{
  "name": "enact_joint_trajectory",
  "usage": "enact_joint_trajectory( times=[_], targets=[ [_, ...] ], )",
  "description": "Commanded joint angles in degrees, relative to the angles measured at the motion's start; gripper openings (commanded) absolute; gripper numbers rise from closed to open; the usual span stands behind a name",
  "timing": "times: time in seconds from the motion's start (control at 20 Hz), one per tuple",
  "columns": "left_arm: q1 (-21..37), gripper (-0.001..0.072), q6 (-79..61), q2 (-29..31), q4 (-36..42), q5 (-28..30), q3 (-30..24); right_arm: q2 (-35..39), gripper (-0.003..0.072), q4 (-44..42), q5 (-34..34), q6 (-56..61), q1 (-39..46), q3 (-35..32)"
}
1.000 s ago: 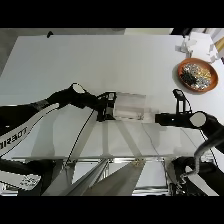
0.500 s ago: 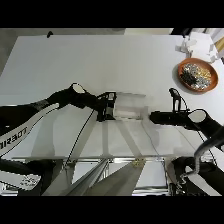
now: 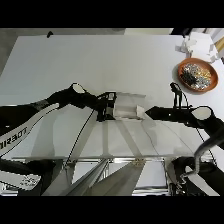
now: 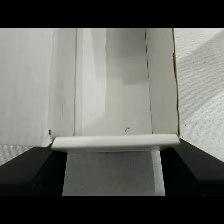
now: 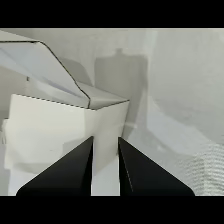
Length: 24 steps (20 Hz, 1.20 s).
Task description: Fold the box and place the chain.
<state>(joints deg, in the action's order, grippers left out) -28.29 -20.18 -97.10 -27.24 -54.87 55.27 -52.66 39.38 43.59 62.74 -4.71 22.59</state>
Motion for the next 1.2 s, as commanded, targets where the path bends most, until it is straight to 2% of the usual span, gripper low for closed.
enact_joint_trajectory(
  times=[0.0, 0.05, 0.1, 0.15, 0.2, 0.4, 0.45, 0.6, 0.75, 0.95, 1.15],
  targets=[
    [0.0, 0.0251, 0.0, 0.0, 0.0, 0.0, 0.0, 0.2, 0.0184, -0.2, 2.1, -0.2, 0.0, 0.7],
    [0.0, 0.0251, 0.0, 0.0, 0.0, 0.0, 0.0, 0.2, 0.0185, -0.2, 2.4, -0.2, 0.0, 0.7],
    [0.0, 0.0251, 0.0, 0.0, 0.0, 0.0, 0.0, 0.2, 0.0216, -0.1, 2.6, -0.2, 0.0, 0.7],
    [0.0, 0.0251, 0.0, 0.0, 0.0, 0.0, 0.0, 0.2, 0.0279, -0.1, 2.7, -0.2, 0.0, 0.7],
    [0.0, 0.0251, 0.0, 0.0, 0.0, 0.0, 0.0, 0.1, 0.0301, 0.0, 2.8, -0.2, 0.0, 0.7],
    [0.0, 0.0251, 0.0, 0.0, 0.0, 0.0, 0.0, -0.7, 0.0312, 1.4, 2.6, 0.4, 0.0, 0.7],
    [0.0, 0.0251, 0.0, 0.0, 0.0, 0.0, 0.0, -0.9, 0.0355, 1.2, 2.6, 0.5, 0.0, 0.7],
    [0.0, 0.0251, 0.0, 0.0, 0.0, 0.0, 0.0, -1.4, 0.0407, 1.4, 3.6, 1.9, 0.0, 1.5],
    [0.0, 0.0251, 0.0, 0.0, 0.0, 0.0, 0.0, -2.0, 0.0407, 3.0, 4.5, 4.3, -0.6, 3.8],
    [0.0, 0.0251, 0.0, 0.0, 0.0, 0.0, 0.0, -5.8, 0.0407, 14.2, 5.0, 14.6, -7.5, 8.5],
    [0.0, 0.0251, 0.0, 0.0, 0.0, 0.0, 0.0, -10.1, 0.0407, 19.8, 4.8, 21.9, -13.1, 12.1]
  ],
)
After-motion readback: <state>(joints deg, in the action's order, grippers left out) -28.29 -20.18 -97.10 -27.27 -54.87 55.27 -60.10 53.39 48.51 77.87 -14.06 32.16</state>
